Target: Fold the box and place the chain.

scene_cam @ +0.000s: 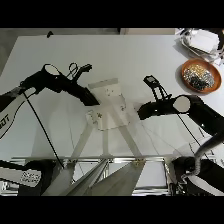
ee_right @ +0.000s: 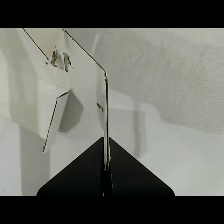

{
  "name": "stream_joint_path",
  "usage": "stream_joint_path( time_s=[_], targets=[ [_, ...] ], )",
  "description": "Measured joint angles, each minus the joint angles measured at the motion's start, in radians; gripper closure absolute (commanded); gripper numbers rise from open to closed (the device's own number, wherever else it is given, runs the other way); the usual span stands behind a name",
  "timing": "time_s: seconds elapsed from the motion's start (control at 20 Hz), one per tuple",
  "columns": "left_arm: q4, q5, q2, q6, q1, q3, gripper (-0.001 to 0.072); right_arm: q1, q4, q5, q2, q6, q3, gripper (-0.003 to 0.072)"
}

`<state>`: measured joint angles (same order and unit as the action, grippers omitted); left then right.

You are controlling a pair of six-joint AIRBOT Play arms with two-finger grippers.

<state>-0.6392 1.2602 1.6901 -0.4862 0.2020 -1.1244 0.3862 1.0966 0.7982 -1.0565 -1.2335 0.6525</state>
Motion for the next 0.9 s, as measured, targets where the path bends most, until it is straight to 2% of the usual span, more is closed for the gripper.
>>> stream_joint_path(
  time_s=[0.1, 0.2, 0.25, 0.35, 0.5, 0.55, 0.9],
  targets=[
    [0.050, -0.018, 0.021, 0.050, 0.017, 0.000, 0.0390, 0.000, -0.004, 0.005, 0.000, 0.000, 0.000, 0.0673],
    [0.085, -0.033, 0.032, 0.096, 0.031, 0.000, 0.0621, 0.000, -0.006, 0.013, 0.000, 0.000, 0.000, 0.0673],
    [0.097, -0.033, 0.036, 0.116, 0.035, 0.000, 0.0704, 0.000, -0.009, 0.018, 0.000, -0.001, 0.000, 0.0673],
    [0.108, -0.033, 0.040, 0.145, 0.042, 0.000, 0.0707, 0.000, -0.011, 0.027, 0.000, -0.001, 0.000, 0.0664],
    [0.100, -0.053, 0.036, 0.180, 0.045, 0.000, 0.0707, 0.001, -0.011, 0.091, 0.002, 0.000, 0.005, 0.0347],
    [0.096, -0.035, 0.031, 0.202, 0.048, 0.000, 0.0708, 0.000, -0.013, 0.108, 0.004, 0.000, 0.013, 0.0317],
    [0.006, 0.008, 0.009, 0.418, 0.109, 0.000, 0.0707, 0.000, 0.034, 0.314, 0.074, -0.001, 0.073, 0.0317]
  ],
)
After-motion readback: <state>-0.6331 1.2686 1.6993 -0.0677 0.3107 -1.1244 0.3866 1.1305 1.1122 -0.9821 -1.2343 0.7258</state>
